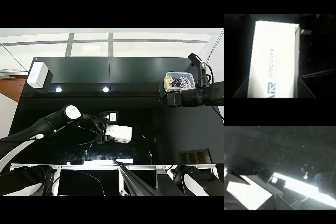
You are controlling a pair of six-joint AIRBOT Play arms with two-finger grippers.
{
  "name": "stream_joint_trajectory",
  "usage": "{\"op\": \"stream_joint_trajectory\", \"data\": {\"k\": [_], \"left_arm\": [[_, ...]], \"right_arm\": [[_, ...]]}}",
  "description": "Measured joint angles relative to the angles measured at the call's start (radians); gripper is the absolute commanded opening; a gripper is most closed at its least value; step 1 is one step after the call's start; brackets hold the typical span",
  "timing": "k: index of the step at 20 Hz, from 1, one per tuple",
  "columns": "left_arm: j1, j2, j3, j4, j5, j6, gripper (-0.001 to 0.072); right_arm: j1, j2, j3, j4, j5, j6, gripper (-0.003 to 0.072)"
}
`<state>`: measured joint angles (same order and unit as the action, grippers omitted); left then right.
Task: Fold the box and place the chain.
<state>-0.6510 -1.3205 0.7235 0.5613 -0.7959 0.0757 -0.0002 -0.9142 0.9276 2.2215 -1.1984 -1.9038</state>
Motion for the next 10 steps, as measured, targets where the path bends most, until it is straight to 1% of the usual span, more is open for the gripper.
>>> {"op": "stream_joint_trajectory", "data": {"k": [3,4,5,6,7,9,10], "left_arm": [[-0.023,-0.022,0.000,0.000,0.019,-0.006,0.0702],[-0.035,-0.031,0.000,0.000,0.027,-0.019,0.0660],[-0.045,-0.038,0.000,0.006,0.031,-0.033,0.0514],[-0.055,-0.042,0.001,0.013,0.036,-0.053,0.0329],[-0.062,-0.044,0.003,0.026,0.040,-0.082,0.0286],[-0.066,-0.040,0.011,0.084,0.046,-0.169,0.0286],[-0.063,-0.029,0.016,0.135,0.043,-0.238,0.0286]], "right_arm": [[0.000,0.000,0.000,-0.001,0.005,0.000,0.0024],[0.000,0.000,0.000,-0.001,0.006,0.000,0.0024],[0.000,0.000,0.000,-0.001,0.006,0.000,0.0024],[0.000,0.000,0.000,-0.001,0.007,0.000,0.0024],[0.000,0.000,0.000,-0.001,0.008,0.000,0.0024],[0.000,0.000,0.000,-0.005,0.008,0.000,0.0024],[0.000,0.000,0.000,-0.008,0.008,0.000,0.0024]]}}
